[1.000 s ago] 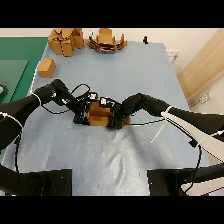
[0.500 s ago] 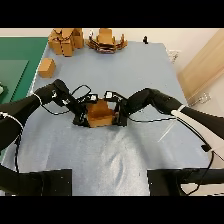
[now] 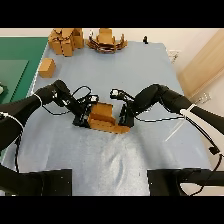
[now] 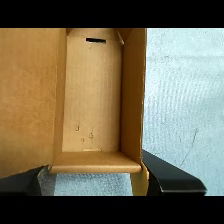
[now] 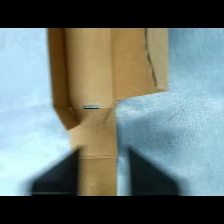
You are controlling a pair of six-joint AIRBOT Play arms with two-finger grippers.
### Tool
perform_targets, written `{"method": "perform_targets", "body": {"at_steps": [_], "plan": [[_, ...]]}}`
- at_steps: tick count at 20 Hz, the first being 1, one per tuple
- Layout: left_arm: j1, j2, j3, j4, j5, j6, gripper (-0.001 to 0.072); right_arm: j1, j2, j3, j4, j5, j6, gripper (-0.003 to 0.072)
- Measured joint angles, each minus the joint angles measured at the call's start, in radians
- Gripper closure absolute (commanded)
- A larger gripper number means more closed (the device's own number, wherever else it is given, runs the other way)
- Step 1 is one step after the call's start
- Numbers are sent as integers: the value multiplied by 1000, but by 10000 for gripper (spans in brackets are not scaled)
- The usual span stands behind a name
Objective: Fold the box.
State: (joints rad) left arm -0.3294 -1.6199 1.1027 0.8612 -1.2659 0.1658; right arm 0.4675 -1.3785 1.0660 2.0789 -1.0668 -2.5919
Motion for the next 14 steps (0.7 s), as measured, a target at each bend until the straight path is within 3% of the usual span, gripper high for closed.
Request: {"method": "perform_targets", "body": {"at_steps": [3,7,12,14], "plan": [[0,0,0,0,2,-5,693,7,53,21,66,-14,54,683],[0,0,0,0,8,-8,694,65,62,40,210,110,90,683],[0,0,0,0,9,-9,695,98,-121,176,216,194,182,684],[0,0,0,0,10,-9,695,85,-219,266,176,167,257,684]]}}
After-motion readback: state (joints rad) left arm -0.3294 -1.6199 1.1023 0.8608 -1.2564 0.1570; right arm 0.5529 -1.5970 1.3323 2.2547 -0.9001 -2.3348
